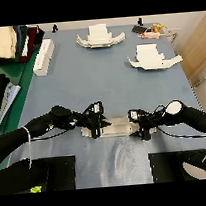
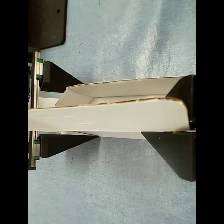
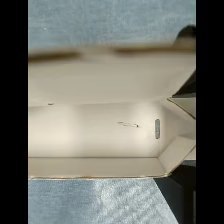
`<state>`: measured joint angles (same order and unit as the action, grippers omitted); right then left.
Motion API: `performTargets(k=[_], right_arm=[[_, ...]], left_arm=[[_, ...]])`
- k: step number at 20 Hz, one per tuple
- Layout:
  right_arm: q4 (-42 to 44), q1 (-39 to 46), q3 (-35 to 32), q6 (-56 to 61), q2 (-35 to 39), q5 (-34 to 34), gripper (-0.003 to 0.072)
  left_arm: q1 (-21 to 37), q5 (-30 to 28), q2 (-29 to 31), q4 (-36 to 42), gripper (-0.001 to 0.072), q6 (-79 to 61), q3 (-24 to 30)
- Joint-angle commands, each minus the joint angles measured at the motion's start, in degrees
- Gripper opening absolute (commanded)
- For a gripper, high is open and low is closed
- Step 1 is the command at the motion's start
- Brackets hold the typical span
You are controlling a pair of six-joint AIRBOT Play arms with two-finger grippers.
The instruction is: Fold the box.
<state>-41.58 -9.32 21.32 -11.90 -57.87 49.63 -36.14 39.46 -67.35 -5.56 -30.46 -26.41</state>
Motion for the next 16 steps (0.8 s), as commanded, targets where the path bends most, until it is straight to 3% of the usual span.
performTargets(k=[1, 2, 3, 4, 7, 11, 14, 15, 16], right_arm=[[0.02, 0.02, 0.02, 0.02, 0.04, -0.02, 0.0512], [0.02, 0.02, 0.02, 0.02, 0.02, -0.09, 0.0512], [0.02, 0.02, 0.02, 0.02, 0.02, -0.09, 0.0513], [0.02, 0.02, 0.02, 0.02, 0.02, -0.09, 0.0512], [0.02, 0.02, 0.02, 0.02, 0.02, -0.09, 0.0513], [0.02, 0.02, 0.02, 0.02, 0.04, -0.11, 0.0512], [0.02, 0.02, 0.02, 0.02, 0.02, -0.11, 0.0513], [0.02, 0.02, 0.02, 0.02, 0.02, -0.11, 0.0512], [0.02, 0.02, 0.02, 0.02, 0.02, -0.11, 0.0513]], left_arm=[[0.09, -0.09, -0.04, 0.76, 0.0018, 0.37, -0.04], [0.15, -0.04, -0.04, 0.55, 0.0065, 1.20, -0.07], [0.17, -0.28, -0.02, 0.57, 0.0353, 2.03, -0.07], [0.17, -0.74, -0.02, 0.55, 0.0532, 3.87, -0.07], [0.17, -0.94, 2.64, -4.17, 0.0537, 10.82, -0.07], [1.20, -0.83, 12.55, -24.83, 0.0537, 34.07, -0.07], [3.45, 1.40, 23.63, -38.58, 0.0535, 54.64, -0.07], [4.02, 2.93, 27.10, -41.94, 0.0462, 61.09, -0.07], [4.46, 6.01, 30.53, -45.48, 0.0189, 67.47, -0.07]])
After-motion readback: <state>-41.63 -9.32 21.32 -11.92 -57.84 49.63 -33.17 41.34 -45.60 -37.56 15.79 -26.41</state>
